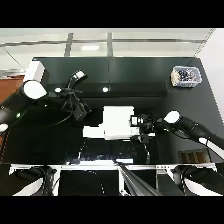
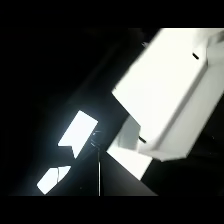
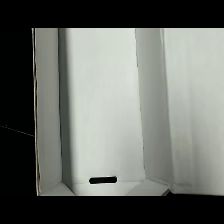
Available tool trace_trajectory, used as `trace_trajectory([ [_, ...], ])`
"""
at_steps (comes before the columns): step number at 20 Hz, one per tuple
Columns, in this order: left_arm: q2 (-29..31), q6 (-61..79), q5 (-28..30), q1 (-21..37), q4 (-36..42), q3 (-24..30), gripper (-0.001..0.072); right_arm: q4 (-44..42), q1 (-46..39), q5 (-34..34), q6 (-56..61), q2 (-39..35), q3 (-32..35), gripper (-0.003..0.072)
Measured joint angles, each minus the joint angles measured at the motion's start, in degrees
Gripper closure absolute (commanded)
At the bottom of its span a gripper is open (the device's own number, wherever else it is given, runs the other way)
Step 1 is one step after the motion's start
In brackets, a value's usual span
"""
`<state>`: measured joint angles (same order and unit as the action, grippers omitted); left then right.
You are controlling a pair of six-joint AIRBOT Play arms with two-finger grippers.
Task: Fold the box and place the chain.
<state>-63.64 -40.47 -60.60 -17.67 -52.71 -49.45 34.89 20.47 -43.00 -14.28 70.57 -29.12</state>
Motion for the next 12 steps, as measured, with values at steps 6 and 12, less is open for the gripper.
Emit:
trace_trajectory([
  [6, 2.43, 16.37, 5.01, -5.81, 0.37, 8.17, -0.0006, 0.00, 0.00, 0.00, -0.02, 0.00, 0.00, 0.0277],
  [12, -2.54, 34.69, 13.14, -12.09, -3.56, 9.31, -0.0005, 0.02, 0.00, 0.00, -0.02, 0.00, 0.00, 0.0277],
])
